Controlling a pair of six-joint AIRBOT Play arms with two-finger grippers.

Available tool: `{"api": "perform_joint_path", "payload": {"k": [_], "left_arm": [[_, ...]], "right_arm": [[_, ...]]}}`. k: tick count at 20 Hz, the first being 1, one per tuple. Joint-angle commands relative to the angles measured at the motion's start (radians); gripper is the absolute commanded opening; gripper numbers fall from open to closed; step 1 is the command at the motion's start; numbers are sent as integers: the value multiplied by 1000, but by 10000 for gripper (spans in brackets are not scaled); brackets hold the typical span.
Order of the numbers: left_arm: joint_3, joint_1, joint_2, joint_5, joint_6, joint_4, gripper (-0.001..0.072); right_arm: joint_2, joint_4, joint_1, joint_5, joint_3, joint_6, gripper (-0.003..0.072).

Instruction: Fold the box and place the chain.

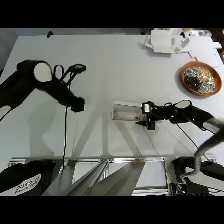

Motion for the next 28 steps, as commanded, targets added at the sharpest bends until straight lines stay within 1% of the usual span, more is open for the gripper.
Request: {"api": "perform_joint_path", "payload": {"k": [1,2,3,4,5,7,10,12,14,22,28], "left_arm": [[-171,105,17,134,837,-233,532],[-188,101,-6,180,1015,-319,533],[-192,91,-34,220,1136,-395,568],[-192,74,-64,261,1232,-468,690],[-192,52,-97,305,1324,-542,701],[-192,3,-167,360,1482,-658,701],[-192,-68,-271,428,1645,-766,702],[-192,-98,-314,451,1688,-800,703],[-192,-109,-334,451,1705,-802,703],[-192,-134,-338,451,1711,-805,710],[-191,-153,-346,458,1711,-845,710]], "right_arm": [[1,0,0,0,0,0,437],[1,0,0,1,0,0,437],[1,0,0,0,0,0,437],[1,1,0,1,0,0,437],[1,0,0,1,0,0,437],[1,0,0,1,0,0,437],[1,0,0,0,0,0,437],[1,0,0,1,0,0,437],[1,0,0,0,0,0,437],[1,0,0,0,0,0,437],[1,0,0,0,0,0,437]]}}
